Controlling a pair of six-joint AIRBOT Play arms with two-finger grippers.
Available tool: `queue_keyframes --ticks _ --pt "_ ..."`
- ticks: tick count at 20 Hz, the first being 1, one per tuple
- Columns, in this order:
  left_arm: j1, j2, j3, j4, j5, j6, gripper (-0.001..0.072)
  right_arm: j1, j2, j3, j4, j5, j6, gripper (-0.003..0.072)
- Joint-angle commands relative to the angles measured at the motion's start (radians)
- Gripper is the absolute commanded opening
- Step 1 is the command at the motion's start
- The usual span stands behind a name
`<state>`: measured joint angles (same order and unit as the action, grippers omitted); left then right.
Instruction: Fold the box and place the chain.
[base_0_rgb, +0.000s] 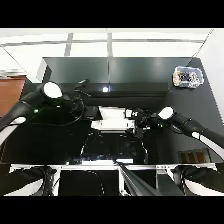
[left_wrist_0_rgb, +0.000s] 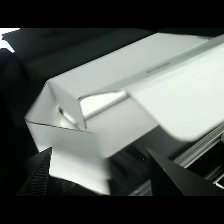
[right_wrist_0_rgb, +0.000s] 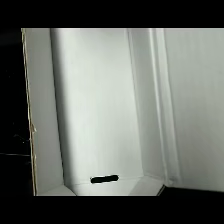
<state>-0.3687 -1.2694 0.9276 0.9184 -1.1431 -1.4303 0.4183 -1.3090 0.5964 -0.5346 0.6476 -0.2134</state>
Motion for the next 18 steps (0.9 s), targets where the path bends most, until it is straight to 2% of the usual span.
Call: queue_keyframes --ticks 1,5,6,7,8,9,11,13,15,18 --pt "0.104 0.097 0.0 0.071 -0.105 0.009 0.0711 0.001 -0.001 0.0 0.0 -0.001 0.001 0.0239" --pt "0.254 0.197 -0.005 0.138 -0.136 0.011 0.0697 0.0 -0.001 0.0 0.0 -0.001 0.001 0.0239" --pt "0.292 0.209 -0.013 0.149 -0.135 0.012 0.0613 0.001 -0.001 0.0 0.0 -0.001 0.001 0.0239" --pt "0.337 0.214 -0.032 0.146 -0.129 0.016 0.0434 0.001 -0.001 0.0 0.0 -0.001 0.001 0.0239" --pt "0.375 0.215 -0.058 0.145 -0.121 0.022 0.015 0.001 -0.001 0.0 0.0 -0.001 0.001 0.0238" --pt "0.413 0.215 -0.098 0.138 -0.095 0.04 0.0023 0.001 -0.001 0.0 0.0 -0.001 0.001 0.0239" --pt "0.475 0.214 -0.214 0.05 -0.023 0.065 0.0024 0.0 -0.001 0.0 0.0 -0.001 0.001 0.0239" --pt "0.524 0.205 -0.36 -0.173 0.048 0.183 0.0024 0.001 -0.001 0.0 0.0 -0.001 0.001 0.0239" --pt "0.533 0.176 -0.479 -0.327 0.108 0.309 0.0023 0.001 -0.001 0.0 0.0 -0.001 0.001 0.0239" --pt "0.486 0.064 -0.515 -0.423 0.108 0.433 0.0022 0.0 -0.001 0.0 0.0 -0.001 0.001 0.0239"
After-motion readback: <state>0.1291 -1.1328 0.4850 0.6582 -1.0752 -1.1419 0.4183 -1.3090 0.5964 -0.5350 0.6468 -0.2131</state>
